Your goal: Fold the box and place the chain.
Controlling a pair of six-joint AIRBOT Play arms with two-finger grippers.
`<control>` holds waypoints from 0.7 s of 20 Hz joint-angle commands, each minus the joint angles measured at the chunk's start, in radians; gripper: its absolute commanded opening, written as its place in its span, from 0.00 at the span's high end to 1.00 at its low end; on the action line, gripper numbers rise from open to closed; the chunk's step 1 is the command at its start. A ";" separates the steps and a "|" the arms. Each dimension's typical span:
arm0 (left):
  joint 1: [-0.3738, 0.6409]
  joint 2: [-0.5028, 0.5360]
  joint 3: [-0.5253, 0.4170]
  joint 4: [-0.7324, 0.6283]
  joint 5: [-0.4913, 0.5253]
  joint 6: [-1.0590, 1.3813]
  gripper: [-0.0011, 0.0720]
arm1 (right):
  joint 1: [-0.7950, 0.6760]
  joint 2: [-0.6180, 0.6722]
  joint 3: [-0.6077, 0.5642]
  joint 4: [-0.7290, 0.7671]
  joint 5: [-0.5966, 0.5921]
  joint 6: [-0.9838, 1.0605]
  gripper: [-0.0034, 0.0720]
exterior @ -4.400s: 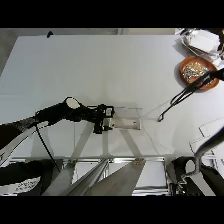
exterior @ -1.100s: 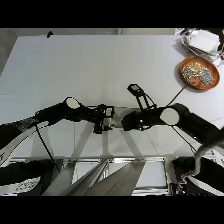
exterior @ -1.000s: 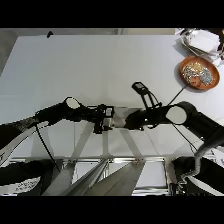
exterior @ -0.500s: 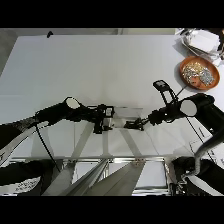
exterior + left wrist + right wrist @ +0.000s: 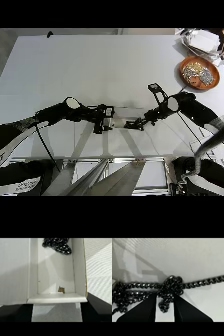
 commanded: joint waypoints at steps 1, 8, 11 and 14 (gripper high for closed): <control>0.000 0.000 0.001 0.000 0.000 0.000 0.56 | -0.001 -0.018 0.000 0.005 -0.029 0.001 0.64; 0.000 0.000 0.001 0.000 0.000 0.000 0.56 | -0.001 -0.041 0.001 0.010 -0.010 0.000 0.92; 0.000 0.000 0.001 0.000 0.000 0.000 0.56 | -0.001 0.007 0.001 0.009 0.021 0.000 0.93; 0.000 0.000 0.001 0.000 0.001 0.000 0.56 | -0.001 0.121 0.001 0.009 0.056 0.000 0.94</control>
